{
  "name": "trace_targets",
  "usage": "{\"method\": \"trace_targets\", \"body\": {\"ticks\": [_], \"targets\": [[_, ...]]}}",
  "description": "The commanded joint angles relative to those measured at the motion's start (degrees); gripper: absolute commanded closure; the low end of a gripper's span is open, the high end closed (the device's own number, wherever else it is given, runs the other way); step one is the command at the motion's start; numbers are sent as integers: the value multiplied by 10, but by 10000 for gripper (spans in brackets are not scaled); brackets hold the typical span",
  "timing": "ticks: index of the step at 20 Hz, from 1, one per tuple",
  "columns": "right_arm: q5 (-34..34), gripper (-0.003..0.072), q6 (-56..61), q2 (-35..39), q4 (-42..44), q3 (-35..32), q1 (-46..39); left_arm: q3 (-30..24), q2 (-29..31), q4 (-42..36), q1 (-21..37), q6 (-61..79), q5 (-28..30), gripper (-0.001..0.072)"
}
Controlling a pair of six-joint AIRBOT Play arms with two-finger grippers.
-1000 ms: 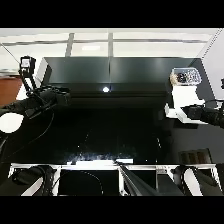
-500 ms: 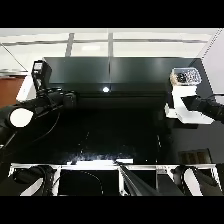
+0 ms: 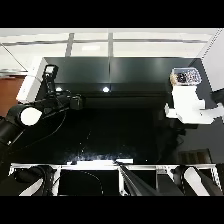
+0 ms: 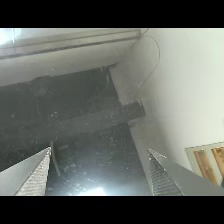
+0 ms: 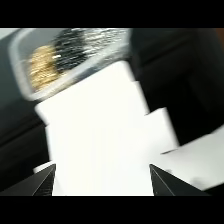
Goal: Fold the box and place the chain.
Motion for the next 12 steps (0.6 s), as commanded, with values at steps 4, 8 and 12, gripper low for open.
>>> {"method": "trace_targets", "body": {"ticks": [4, 8, 12], "targets": [[168, -19, 40, -220, -26, 178, -168, 0, -2, 0, -1, 1, -2, -1], [290, -19, -9, -366, -11, 287, -205, 0, -2, 0, -1, 1, -2, 0], [398, -17, -56, -491, 34, 376, -205, 0, -2, 0, -1, 1, -1, 0]]}}
